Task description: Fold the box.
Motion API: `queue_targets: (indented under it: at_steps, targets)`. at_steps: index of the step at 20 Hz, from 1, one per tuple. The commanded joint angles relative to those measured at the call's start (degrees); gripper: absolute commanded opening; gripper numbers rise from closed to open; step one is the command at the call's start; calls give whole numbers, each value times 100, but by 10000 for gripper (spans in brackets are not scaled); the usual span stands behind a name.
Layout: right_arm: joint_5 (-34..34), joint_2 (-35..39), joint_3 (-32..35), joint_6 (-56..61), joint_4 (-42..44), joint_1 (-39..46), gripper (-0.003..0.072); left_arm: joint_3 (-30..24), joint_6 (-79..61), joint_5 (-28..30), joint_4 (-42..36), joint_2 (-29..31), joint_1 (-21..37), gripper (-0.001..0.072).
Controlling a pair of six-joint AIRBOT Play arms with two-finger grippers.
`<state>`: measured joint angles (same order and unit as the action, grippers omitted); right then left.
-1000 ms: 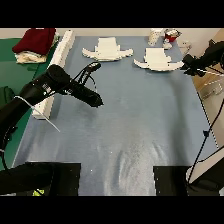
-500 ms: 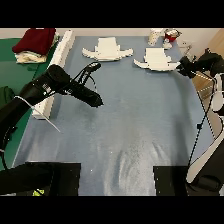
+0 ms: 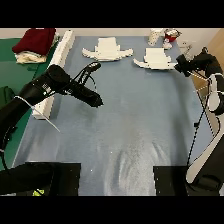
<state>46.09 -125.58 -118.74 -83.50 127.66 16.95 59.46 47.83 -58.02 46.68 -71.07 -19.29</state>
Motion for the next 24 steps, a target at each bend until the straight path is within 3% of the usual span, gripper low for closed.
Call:
queue_targets:
  at_steps: [1,6,10,12,16,22,24]
  targets:
    - [262,33,-4,-79,35,-17,1,4,0,0,0,-2,7,12]
    - [1224,706,212,-658,-131,-17,-1,4,0,0,0,-2,7,12]
    - [2651,1099,595,-654,-433,-50,-1,4,0,0,0,-4,7,12]
    - [3049,1397,1054,-647,-577,-151,-2,4,0,0,-2,-4,7,12]
    - [2857,2616,2846,-459,-1366,-516,-2,4,0,0,-2,-2,7,12]
    - [1770,5165,6245,-63,-1456,-1281,-1,4,0,0,0,-2,7,12]
    - [1436,5768,7001,238,-1469,-1530,7,4,0,2,-2,-2,7,12]
